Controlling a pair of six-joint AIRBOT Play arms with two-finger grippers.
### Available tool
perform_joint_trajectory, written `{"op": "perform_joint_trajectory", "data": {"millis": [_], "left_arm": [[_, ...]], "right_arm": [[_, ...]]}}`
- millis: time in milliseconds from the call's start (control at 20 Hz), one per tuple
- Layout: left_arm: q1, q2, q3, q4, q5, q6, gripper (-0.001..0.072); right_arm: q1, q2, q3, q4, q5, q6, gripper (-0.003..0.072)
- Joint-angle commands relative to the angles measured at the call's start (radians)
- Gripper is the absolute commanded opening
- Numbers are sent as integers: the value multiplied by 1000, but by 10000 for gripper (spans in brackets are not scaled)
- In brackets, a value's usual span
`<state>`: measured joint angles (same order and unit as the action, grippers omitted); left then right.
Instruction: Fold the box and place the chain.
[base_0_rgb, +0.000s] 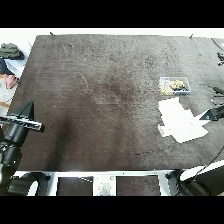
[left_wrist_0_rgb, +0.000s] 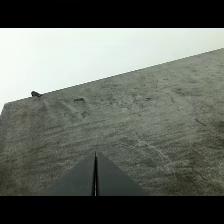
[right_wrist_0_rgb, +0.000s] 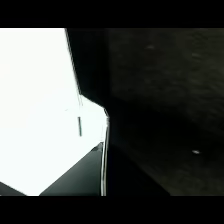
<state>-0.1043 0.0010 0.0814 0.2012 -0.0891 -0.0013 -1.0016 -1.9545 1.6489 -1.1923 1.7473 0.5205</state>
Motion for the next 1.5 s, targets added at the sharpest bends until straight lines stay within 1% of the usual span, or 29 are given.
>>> {"op": "perform_joint_trajectory", "data": {"millis": [0, 100, 200, 250, 400, 550, 650, 750, 800, 850, 950, 1050, 1150, 1200, 1250, 1300, 1400, 1450], "left_arm": [[-1, 1, -1, 0, 0, 0, 13], [-1, 1, 0, 0, 0, 0, 13], [-1, 1, -1, 1, 0, 0, 14], [-1, 1, 0, 0, 0, 0, 14], [-1, 1, 0, 0, 0, 0, 13], [-1, 1, -1, 0, 0, 0, 14], [-1, 1, -1, 0, 0, 0, 13], [-1, 1, 0, 0, 0, 0, 13], [-1, 1, -1, 0, 0, 0, 13], [-1, 1, 0, 0, 0, 0, 13], [-1, 1, 0, 0, 10, 1, 13], [-1, 1, 3, 0, 0, -3, 13], [-1, 1, 3, 0, -41, -2, 14], [-1, 1, 3, 0, -73, -2, 14], [-1, 1, 3, 0, -111, 2, 127], [-1, 1, 4, -7, -130, -9, 389], [-1, -5, 4, -53, -134, -43, 398], [-1, -24, 6, -54, -139, -56, 397]], "right_arm": [[-2, -9, -1, 110, 61, -76, -14], [-1, 14, -13, 255, 62, -72, -15], [15, 66, -82, 362, 61, -72, -15], [32, 97, -136, 394, 61, -72, -15], [110, 208, -355, 475, 49, -84, -16], [219, 307, -586, 611, -105, -85, -16], [318, 361, -712, 695, -254, -99, -15], [436, 385, -792, 819, -396, -98, -16], [498, 385, -806, 885, -445, -99, -16], [566, 385, -806, 946, -520, -98, -16], [687, 385, -789, 1047, -651, -99, -16], [779, 385, -753, 1043, -772, -98, -16], [839, 385, -741, 1040, -889, -103, -16], [859, 385, -742, 1034, -923, -103, -16], [873, 385, -742, 1010, -930, -102, -16], [880, 385, -742, 1005, -929, -103, -16], [884, 385, -742, 1020, -948, -110, -16], [884, 385, -742, 1022, -959, -110, -16]]}}
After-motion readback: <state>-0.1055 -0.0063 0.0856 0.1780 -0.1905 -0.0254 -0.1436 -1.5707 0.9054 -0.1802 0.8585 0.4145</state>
